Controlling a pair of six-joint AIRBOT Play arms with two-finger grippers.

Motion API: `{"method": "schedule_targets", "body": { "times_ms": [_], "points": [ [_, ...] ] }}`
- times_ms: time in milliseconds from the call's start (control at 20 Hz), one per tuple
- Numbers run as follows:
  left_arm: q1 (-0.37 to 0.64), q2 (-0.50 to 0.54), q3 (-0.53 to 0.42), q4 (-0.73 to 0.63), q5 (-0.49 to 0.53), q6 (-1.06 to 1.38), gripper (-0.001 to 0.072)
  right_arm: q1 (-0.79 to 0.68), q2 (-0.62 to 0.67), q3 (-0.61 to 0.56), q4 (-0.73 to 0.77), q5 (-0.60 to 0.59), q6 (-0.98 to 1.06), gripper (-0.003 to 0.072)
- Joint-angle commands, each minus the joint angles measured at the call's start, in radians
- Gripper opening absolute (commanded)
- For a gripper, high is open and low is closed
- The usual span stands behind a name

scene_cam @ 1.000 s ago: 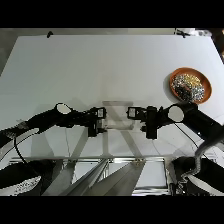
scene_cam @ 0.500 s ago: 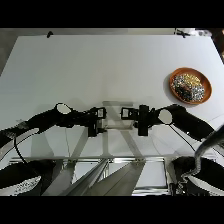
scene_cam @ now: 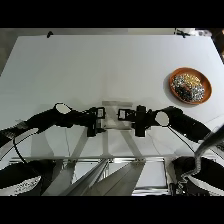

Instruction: Fold the box and place the chain.

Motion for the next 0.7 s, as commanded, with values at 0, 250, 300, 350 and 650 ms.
{"method": "schedule_targets", "body": {
  "times_ms": [0, 250, 300, 350, 650],
  "points": [
    [-0.001, -0.001, 0.000, -0.001, 0.004, 0.003, 0.0143, 0.018, -0.001, 0.001, 0.014, -0.022, -0.003, 0.0176],
    [-0.001, -0.001, 0.000, -0.001, 0.003, 0.003, 0.0143, 0.018, -0.001, 0.001, 0.016, -0.018, 0.000, 0.0091],
    [-0.001, -0.001, 0.000, -0.001, 0.003, 0.003, 0.0143, 0.018, -0.001, 0.001, 0.028, -0.018, 0.000, 0.0034],
    [-0.001, -0.001, 0.000, -0.001, 0.004, 0.003, 0.0143, 0.018, -0.001, 0.001, 0.036, -0.018, 0.000, 0.0032],
    [-0.001, -0.001, 0.000, -0.001, 0.003, 0.003, 0.0143, 0.018, -0.001, 0.001, 0.023, 0.029, 0.000, 0.0033]
  ]
}}
